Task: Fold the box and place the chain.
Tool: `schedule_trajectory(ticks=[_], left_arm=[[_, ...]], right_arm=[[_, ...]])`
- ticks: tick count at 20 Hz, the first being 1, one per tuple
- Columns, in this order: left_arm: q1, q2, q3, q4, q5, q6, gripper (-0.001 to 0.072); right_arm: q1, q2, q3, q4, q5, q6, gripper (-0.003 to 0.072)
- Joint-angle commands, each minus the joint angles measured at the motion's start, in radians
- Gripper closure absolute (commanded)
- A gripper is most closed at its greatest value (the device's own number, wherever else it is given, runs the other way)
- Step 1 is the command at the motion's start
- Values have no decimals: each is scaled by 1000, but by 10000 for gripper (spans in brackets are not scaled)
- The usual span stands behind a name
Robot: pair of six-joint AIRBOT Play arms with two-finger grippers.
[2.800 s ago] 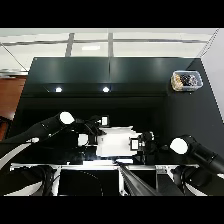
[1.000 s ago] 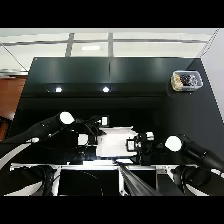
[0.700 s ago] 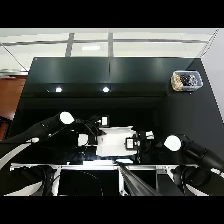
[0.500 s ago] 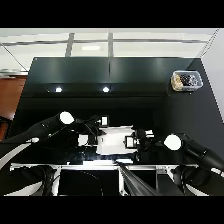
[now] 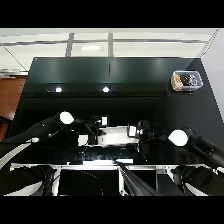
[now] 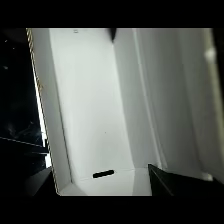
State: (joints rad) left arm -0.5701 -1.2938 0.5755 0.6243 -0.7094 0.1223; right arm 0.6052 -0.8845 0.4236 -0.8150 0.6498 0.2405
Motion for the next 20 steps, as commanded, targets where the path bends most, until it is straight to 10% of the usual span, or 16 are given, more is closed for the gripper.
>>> schedule_trajectory(ticks=[1,20], left_arm=[[0,-1,0,0,0,1,681],[0,-1,0,0,0,1,680]], right_arm=[[-58,9,24,-12,3,15,26],[-70,-113,25,217,75,-226,26]])
